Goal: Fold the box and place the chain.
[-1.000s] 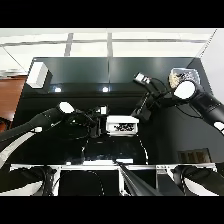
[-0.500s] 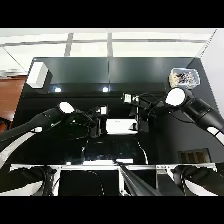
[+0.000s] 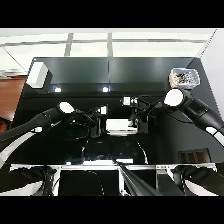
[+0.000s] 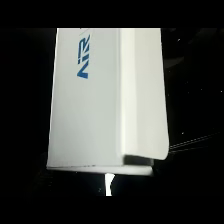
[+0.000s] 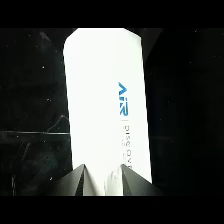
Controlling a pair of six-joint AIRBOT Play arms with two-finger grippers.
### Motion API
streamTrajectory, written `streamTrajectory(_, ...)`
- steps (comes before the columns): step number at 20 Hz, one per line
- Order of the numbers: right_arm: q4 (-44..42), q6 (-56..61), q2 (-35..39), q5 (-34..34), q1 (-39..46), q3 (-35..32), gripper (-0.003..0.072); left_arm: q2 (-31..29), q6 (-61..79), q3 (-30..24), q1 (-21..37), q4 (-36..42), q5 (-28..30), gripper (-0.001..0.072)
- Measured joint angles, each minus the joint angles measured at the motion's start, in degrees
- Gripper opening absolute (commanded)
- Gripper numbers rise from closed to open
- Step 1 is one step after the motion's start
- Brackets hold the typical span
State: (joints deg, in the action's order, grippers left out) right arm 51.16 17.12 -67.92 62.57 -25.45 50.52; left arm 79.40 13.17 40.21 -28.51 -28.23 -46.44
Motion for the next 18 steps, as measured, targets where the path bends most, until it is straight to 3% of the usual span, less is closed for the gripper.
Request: streamTrajectory(18,0.04,-0.04,1.07,-3.93,-1.16,-2.1,0.024,0.0,0.07,0.02,0.0,0.02,0.0,0.0558)
